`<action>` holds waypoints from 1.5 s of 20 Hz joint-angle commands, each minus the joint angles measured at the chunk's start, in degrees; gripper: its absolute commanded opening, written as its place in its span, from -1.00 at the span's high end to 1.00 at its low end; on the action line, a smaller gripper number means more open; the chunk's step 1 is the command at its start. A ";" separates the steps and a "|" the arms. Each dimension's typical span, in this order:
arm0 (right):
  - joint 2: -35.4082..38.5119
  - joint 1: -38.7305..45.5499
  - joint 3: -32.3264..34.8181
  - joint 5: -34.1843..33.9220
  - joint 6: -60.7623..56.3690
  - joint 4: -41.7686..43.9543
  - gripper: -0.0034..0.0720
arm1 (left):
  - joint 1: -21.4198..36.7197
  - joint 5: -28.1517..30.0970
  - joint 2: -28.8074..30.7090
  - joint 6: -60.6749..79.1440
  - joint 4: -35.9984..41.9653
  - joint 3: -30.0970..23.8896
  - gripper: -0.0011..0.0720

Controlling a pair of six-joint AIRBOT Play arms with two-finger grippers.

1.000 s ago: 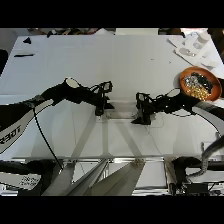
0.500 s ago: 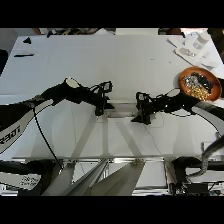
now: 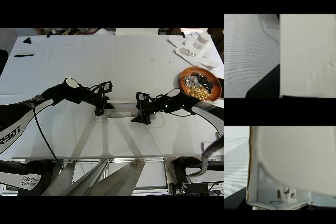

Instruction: Fold the box and place the chain.

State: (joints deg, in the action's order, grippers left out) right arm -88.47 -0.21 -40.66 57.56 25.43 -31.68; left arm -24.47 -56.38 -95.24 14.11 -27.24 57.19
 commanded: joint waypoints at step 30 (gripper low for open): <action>0.02 -0.02 -0.04 0.09 0.00 0.00 -0.23 | 14.69 -7.23 17.94 -19.02 -20.15 -0.04 0.59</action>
State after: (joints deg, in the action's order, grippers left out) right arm -88.47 -0.21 -40.66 57.63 25.43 -31.68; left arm -12.84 -59.66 -81.25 5.89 -37.89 57.14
